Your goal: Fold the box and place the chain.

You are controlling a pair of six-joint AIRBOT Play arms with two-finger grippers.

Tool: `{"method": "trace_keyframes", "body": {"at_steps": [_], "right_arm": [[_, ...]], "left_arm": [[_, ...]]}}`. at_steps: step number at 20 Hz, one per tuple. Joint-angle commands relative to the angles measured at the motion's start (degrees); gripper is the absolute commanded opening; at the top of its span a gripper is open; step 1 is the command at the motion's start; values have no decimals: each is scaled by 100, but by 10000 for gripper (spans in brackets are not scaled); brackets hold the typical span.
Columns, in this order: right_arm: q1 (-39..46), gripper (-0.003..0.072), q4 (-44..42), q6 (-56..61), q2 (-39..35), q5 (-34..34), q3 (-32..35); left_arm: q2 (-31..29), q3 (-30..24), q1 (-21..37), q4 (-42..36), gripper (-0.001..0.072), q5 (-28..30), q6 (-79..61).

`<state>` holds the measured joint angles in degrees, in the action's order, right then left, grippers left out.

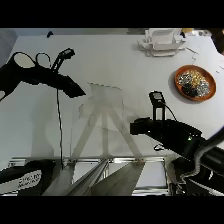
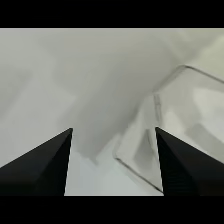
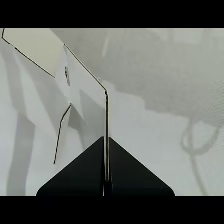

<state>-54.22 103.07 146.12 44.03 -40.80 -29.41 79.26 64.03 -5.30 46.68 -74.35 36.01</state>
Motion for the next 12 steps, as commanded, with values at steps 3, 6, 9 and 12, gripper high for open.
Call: {"method": "trace_keyframes", "body": {"at_steps": [3, 6, 9, 12], "right_arm": [[-7, 15, -11, -7, 4, 28, 2], [92, 11, -793, -566, 2, -216, -17], [584, 11, -1998, -1757, -4, -540, -33], [1360, 11, -2417, -2826, -72, -946, -44]], "left_arm": [[101, 4, 142, -992, 576, -909, -1281], [184, 2, -39, -957, 576, -911, -1351], [199, 4, -66, -966, 576, -1043, -1349], [203, 2, -61, -929, 576, -1032, -1268]]}}
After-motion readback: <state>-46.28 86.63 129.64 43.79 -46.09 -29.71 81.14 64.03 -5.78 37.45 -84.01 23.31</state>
